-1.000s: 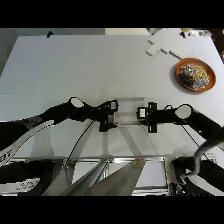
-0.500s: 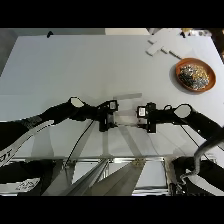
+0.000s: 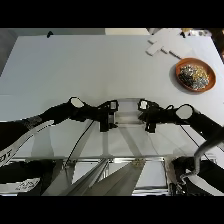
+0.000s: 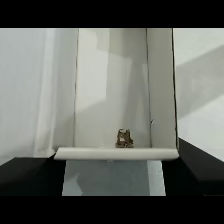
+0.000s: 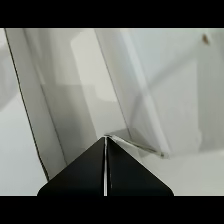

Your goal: Fold the box and place the chain.

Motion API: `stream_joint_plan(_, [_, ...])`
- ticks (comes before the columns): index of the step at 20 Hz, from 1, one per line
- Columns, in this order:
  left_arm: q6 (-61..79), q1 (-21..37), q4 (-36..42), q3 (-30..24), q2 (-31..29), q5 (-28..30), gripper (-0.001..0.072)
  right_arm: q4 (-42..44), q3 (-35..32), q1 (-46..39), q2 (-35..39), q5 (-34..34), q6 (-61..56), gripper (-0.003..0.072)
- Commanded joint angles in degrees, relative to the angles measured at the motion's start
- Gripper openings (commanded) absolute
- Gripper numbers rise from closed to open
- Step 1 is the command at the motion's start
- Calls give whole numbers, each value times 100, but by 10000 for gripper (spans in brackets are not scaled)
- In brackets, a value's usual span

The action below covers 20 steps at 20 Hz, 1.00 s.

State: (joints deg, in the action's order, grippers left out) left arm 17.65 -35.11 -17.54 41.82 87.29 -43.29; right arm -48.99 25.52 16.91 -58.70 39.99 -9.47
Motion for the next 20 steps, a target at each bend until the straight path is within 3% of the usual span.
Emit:
stream_joint_plan(1, [13, 0, -4, -2, 0, 17, 229, -1209, 0, -136, 503, 79, -2085, 12])
stream_joint_plan(6, [13, 2, -4, -2, 0, 17, 229, -2144, 15, -1115, 1539, 114, -4881, 12])
stream_joint_plan(10, [13, 0, -4, -2, 0, 20, 229, -2284, 15, -2256, 1580, 568, -6850, 12])
stream_joint_plan(14, [13, 0, -4, -2, 0, 17, 229, -2090, 13, -2583, 1113, 1071, -7064, 12])
stream_joint_plan(20, [13, 2, -4, -2, 0, 17, 229, -946, 13, -2455, 48, 1574, -6380, 12])
